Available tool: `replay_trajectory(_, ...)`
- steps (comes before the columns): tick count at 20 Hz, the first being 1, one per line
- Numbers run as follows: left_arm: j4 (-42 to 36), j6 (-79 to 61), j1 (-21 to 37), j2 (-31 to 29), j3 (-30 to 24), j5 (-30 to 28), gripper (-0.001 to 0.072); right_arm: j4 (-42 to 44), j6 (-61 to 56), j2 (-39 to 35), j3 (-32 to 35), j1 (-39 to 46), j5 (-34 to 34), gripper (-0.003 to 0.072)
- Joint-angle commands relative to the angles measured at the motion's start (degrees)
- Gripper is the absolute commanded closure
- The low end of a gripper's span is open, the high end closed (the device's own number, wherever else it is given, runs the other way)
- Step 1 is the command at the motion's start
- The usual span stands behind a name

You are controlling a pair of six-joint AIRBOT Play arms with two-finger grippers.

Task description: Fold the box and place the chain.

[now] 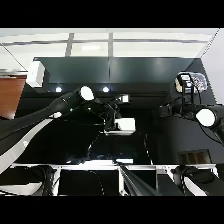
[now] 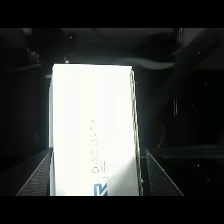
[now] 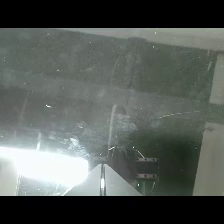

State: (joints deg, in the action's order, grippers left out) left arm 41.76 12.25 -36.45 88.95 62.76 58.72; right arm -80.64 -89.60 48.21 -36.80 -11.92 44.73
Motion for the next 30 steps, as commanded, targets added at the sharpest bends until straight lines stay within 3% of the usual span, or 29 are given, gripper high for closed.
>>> replay_trajectory(1, 4.8, 0.2, -1.6, 0.1, 0.1, -0.7, -0.0002, 0.0, 0.0, 0.0, 0.0, 0.0, 0.0, 0.0663)
replay_trajectory(7, 8.8, 4.2, -5.2, 0.9, 0.1, -10.1, -0.0002, 0.1, 0.0, 0.0, 0.0, 0.0, 0.0, 0.0664)
replay_trajectory(10, 12.3, 4.7, -7.3, 1.8, 0.1, -11.8, 0.0002, 0.0, 0.0, 0.0, 0.0, 0.0, 0.0, 0.0663)
replay_trajectory(11, 13.8, 4.9, -7.6, 1.5, 0.1, -11.6, 0.0146, 0.0, 0.0, 0.0, 0.0, 0.0, 0.1, 0.0664)
replay_trajectory(12, 15.9, 5.9, -7.6, 0.7, 0.1, -11.2, 0.0454, 0.0, 0.0, 0.0, 0.0, 0.0, 0.2, 0.0663)
replay_trajectory(13, 17.3, 7.0, -7.2, -0.5, 0.1, -11.2, 0.0508, 0.0, 0.0, 0.0, 0.0, 0.0, 0.4, 0.0663)
replay_trajectory(16, 21.2, 11.8, -3.0, -5.9, 0.1, -9.8, 0.0508, -0.2, 0.0, 0.0, 0.0, 0.0, 0.5, 0.0663)
replay_trajectory(20, 29.4, 27.2, 11.8, -13.1, 0.0, -1.7, 0.0507, -0.2, 0.0, 0.0, 0.0, 0.0, 0.5, 0.0663)
replay_trajectory(25, 38.7, 51.3, 39.5, -14.6, -0.8, 12.9, 0.0507, -0.2, 0.0, 0.0, 0.0, 0.0, 0.5, 0.0663)
replay_trajectory(27, 41.0, 57.4, 49.4, -14.6, -1.6, 13.9, 0.0507, -0.2, 0.0, 0.0, 0.0, 0.0, 0.5, 0.0663)
replay_trajectory(30, 41.1, 58.6, 60.6, -14.5, -1.7, 9.7, 0.0506, -0.2, 0.0, 0.0, 0.0, 0.0, 0.4, 0.0663)
